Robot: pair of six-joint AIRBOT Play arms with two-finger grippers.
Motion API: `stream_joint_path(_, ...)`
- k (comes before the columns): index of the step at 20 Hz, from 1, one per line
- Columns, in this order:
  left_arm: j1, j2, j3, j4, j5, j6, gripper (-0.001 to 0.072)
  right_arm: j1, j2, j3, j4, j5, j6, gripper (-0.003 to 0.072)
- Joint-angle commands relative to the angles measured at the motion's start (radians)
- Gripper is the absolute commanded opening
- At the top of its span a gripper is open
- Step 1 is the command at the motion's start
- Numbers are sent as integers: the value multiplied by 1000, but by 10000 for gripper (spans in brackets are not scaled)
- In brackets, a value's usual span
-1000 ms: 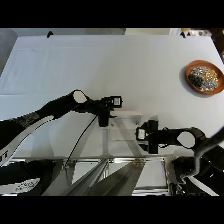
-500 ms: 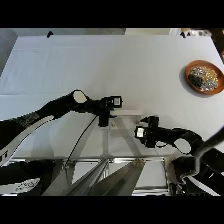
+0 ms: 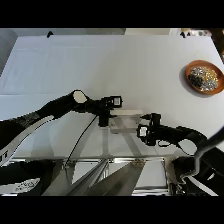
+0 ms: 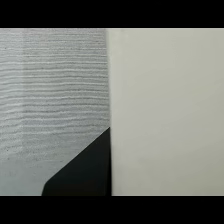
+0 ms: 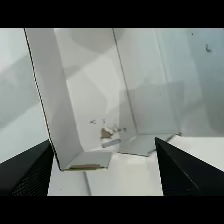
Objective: Fold the box and place the chain.
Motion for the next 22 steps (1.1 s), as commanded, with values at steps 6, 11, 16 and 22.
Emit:
stream_joint_path(6,-1,0,0,0,0,0,11,-129,-37,73,29,86,-13,683)
stream_joint_path(11,-1,0,0,0,0,0,11,-130,-92,73,39,69,-66,687)
stream_joint_path(16,-1,0,0,0,0,0,11,-260,-135,99,290,182,-379,686)
stream_joint_path(22,-1,0,0,0,0,0,11,-360,-247,118,483,264,-639,686)
